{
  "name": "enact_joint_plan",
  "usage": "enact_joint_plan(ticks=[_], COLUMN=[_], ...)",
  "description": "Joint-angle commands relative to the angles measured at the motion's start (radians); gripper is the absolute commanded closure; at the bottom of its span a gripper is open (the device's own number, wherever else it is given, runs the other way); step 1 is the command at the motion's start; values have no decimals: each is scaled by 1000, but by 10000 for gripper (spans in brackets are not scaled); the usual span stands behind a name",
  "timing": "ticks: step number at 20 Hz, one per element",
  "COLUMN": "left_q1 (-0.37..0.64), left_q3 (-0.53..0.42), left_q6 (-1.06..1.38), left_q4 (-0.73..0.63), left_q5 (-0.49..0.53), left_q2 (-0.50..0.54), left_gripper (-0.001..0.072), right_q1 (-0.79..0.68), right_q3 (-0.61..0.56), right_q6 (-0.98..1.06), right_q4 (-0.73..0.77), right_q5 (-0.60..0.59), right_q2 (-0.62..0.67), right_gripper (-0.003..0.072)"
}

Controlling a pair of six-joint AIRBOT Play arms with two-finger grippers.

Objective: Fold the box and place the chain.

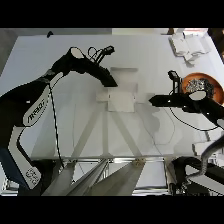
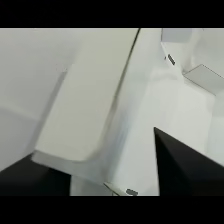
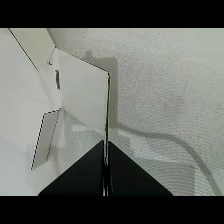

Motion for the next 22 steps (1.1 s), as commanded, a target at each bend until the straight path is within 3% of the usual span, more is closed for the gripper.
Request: enact_joint_plan(ticks=[1,5,9,10,12,13,15,22], left_q1=[-3,-4,-4,-4,-4,-4,-4,-3], left_q3=[0,0,0,0,0,0,0,0], left_q6=[57,102,158,169,201,205,206,207], left_q4=[3,0,0,0,0,0,0,0], left_q5=[-16,-25,-62,-64,-69,-68,-68,-67], left_q2=[0,-3,-16,-18,-19,-19,-19,-19], left_gripper=[290,294,388,447,478,588,689,700], right_q1=[1,1,1,1,1,1,1,1], right_q3=[0,0,0,0,0,0,0,0], right_q6=[0,0,0,0,0,0,0,0], right_q4=[0,0,0,0,0,0,0,1], right_q5=[0,0,0,0,0,0,0,0], right_q2=[0,0,0,0,0,0,0,0], right_gripper=[674,674,674,674,674,674,674,674])
